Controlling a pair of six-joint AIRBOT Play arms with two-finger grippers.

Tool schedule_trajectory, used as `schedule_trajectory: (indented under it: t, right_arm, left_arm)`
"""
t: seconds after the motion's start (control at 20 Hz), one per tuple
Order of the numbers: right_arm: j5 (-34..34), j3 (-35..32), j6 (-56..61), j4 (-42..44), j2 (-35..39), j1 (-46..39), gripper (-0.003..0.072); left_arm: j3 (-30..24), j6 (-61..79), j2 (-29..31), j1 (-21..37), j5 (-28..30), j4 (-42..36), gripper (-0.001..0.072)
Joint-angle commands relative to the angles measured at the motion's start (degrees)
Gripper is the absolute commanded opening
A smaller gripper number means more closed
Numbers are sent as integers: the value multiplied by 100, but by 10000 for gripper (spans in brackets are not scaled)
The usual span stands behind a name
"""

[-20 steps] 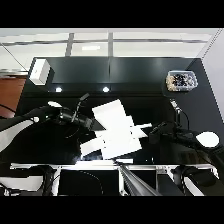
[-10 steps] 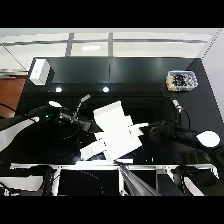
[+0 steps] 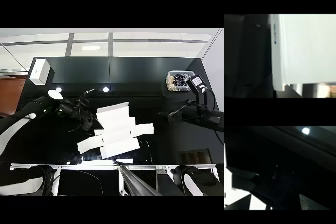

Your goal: Fold the box and place the chain.

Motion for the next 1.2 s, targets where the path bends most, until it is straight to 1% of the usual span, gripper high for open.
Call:
schedule_trajectory:
  t: [0.0,0.05,0.1,0.15,0.2,0.25,0.35,0.45,0.55,0.7,0.95,1.15]
  right_arm:
    - [546,144,-184,-448,-42,-70,703]
    - [542,90,-247,-417,-42,-70,704]
    - [531,-11,-411,-391,-42,-70,703]
    - [509,-151,-621,-376,-42,-70,704]
    - [483,-310,-870,-345,-42,-70,704]
    - [459,-466,-1132,-243,-42,-70,704]
    - [387,-815,-1803,173,-42,-17,704]
    - [197,-1156,-2420,520,-42,157,704]
    - [-114,-1408,-2579,691,-42,426,704]
    - [-479,-1602,-2583,699,-42,927,704]
    - [-850,-1779,-2708,673,-87,1635,704]
    - [-1088,-1792,-2754,367,-280,2057,703]
  left_arm:
    - [-118,621,981,-662,1729,431,29]
    - [-249,1073,1163,-859,2127,426,32]
    - [-323,1493,1191,-988,2168,509,32]
    - [-378,1858,1137,-1095,2098,837,32]
    - [-391,2026,1062,-1178,2061,1327,31]
    - [-391,1965,992,-1259,2087,1550,31]
    - [-393,2090,887,-1266,2192,1143,30]
    - [-393,2374,774,-1266,2352,907,30]
    - [-393,2378,640,-1266,2343,868,30]
    - [-396,2374,503,-1266,2192,861,30]
    - [-588,2376,501,-1255,2455,835,30]
    - [-741,2374,498,-1255,2507,839,31]
